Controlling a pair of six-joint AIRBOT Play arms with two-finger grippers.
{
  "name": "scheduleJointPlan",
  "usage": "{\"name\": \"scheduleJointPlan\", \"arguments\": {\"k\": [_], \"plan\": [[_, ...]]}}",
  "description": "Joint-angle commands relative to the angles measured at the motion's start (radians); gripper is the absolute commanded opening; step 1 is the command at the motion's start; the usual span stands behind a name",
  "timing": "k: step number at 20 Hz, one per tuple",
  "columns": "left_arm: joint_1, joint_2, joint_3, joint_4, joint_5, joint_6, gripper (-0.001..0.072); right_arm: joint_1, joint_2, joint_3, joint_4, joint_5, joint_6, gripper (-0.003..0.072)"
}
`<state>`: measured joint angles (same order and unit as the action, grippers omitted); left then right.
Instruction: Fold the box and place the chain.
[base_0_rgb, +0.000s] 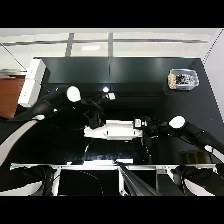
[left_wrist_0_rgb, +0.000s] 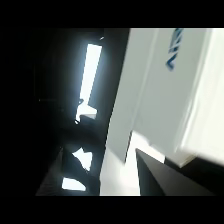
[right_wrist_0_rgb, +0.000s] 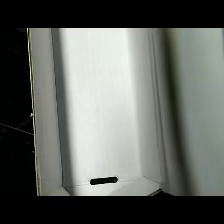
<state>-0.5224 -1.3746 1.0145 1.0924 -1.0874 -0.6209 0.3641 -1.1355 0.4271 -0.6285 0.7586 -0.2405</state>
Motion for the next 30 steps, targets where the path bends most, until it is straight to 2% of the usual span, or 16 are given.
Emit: {"name": "scheduleJointPlan", "arguments": {"k": [1,2,3,4,5,7,9,11,13,16,17,23,27,30], "plan": [[0.082,0.094,0.006,0.051,-0.140,-0.249,0.0410,-0.001,0.000,0.000,0.000,-0.006,0.000,0.0533],[0.106,0.113,0.006,0.046,-0.204,-0.318,0.0128,-0.001,0.000,0.000,0.000,-0.008,0.000,0.0533],[0.127,0.126,0.002,0.013,-0.287,-0.354,0.0026,-0.001,0.000,0.000,0.000,-0.011,0.000,0.0533],[0.141,0.137,-0.016,-0.060,-0.342,-0.360,0.0026,-0.001,0.000,0.000,0.000,-0.012,0.000,0.0533],[0.141,0.154,-0.052,-0.163,-0.353,-0.357,0.0025,-0.001,0.000,0.000,0.000,-0.012,0.000,0.0533],[0.114,0.188,-0.151,-0.389,-0.282,-0.298,0.0025,-0.001,0.000,0.000,0.000,-0.012,0.000,0.0533],[0.070,0.203,-0.247,-0.583,-0.144,-0.166,0.0025,-0.001,0.000,0.000,0.000,-0.012,0.000,0.0533],[0.032,0.203,-0.323,-0.775,0.094,-0.058,0.0026,-0.001,0.000,0.000,0.000,-0.012,0.000,0.0533],[0.006,0.202,-0.362,-0.901,0.289,0.016,0.0026,-0.001,0.000,0.000,0.000,-0.011,0.000,0.0533],[-0.035,0.186,-0.364,-0.911,0.526,0.035,0.0026,-0.001,0.000,0.000,0.000,-0.011,0.000,0.0533],[-0.048,0.165,-0.364,-0.911,0.564,0.035,0.0026,-0.001,0.000,0.000,0.000,-0.011,0.000,0.0533],[-0.114,0.003,-0.359,-0.880,0.568,0.034,0.0025,-0.001,0.000,0.000,0.000,-0.012,0.000,0.0533],[-0.106,0.001,-0.344,-0.872,0.575,0.034,0.0026,-0.001,0.000,0.000,0.000,-0.012,0.000,0.0533],[-0.079,0.046,-0.306,-0.776,0.536,0.032,0.0025,-0.001,0.000,0.000,0.000,-0.012,0.000,0.0533]]}}
